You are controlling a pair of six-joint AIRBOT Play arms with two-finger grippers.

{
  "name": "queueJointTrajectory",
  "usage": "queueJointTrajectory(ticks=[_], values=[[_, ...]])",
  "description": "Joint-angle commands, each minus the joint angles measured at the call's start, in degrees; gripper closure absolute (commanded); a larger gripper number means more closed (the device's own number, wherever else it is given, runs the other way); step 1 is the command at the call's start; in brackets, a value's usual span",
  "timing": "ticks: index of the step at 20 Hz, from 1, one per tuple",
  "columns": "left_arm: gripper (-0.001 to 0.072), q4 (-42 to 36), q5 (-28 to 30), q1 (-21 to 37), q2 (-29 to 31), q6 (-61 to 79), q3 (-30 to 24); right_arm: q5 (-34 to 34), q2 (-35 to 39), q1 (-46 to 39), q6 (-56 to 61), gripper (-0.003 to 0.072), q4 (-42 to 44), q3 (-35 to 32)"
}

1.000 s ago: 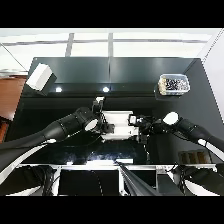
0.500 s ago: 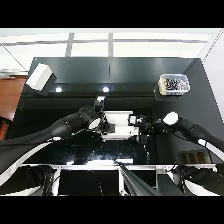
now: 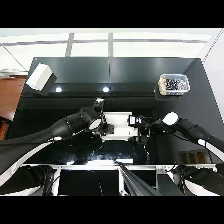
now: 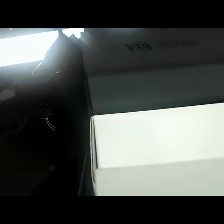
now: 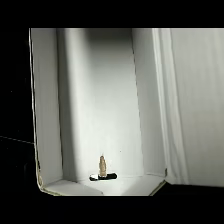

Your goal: Fold the box and place the chain.

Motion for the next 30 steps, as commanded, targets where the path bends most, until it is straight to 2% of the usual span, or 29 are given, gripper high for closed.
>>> queueJointTrajectory(ticks=[1, 30], values=[[0.0531, 0.2, -0.42, 0.0, -0.28, -0.79, 0.02, -0.13, 0.02, 0.0, 0.02, 0.0544, -0.02, 0.0], [0.0537, 0.61, -1.07, -0.46, -0.7, -4.55, 1.86, -0.15, 0.02, 0.0, 0.0, 0.0544, -0.04, 0.0]])
